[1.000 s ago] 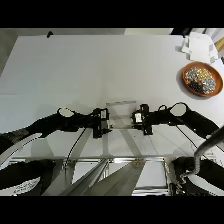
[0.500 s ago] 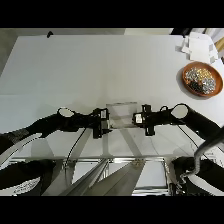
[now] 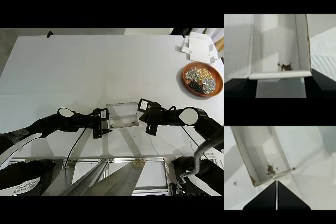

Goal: Fold the box and place the chain.

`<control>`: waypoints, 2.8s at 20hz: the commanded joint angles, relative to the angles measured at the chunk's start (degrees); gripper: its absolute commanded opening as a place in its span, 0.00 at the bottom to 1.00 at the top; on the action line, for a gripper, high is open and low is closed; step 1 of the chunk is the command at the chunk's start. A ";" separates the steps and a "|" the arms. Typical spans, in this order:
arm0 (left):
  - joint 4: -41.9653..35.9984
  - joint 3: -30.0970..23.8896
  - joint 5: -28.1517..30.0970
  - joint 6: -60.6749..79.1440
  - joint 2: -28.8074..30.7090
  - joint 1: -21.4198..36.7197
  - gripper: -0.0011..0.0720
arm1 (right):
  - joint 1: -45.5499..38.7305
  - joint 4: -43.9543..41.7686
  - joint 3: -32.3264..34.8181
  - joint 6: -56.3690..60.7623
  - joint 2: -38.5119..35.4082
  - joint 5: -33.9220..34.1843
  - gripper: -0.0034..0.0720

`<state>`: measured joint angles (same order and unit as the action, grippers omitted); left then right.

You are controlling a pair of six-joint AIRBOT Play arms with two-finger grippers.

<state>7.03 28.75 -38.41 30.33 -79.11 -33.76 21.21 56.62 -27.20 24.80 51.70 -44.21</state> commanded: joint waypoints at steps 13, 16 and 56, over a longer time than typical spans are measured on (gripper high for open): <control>0.07 0.00 0.02 0.09 0.02 -0.02 0.16 | -14.21 12.37 -0.09 47.39 -1.18 2.97 0.06; 0.07 0.00 0.04 0.09 0.02 -0.02 0.16 | -14.84 12.22 -0.09 47.39 2.47 1.09 0.06; 0.07 0.00 0.04 0.09 0.02 -0.02 0.16 | -12.59 -15.19 0.76 28.89 6.58 -8.20 0.46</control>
<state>7.09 28.75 -38.39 30.41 -79.11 -33.76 8.56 42.85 -26.41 54.78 58.39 -51.51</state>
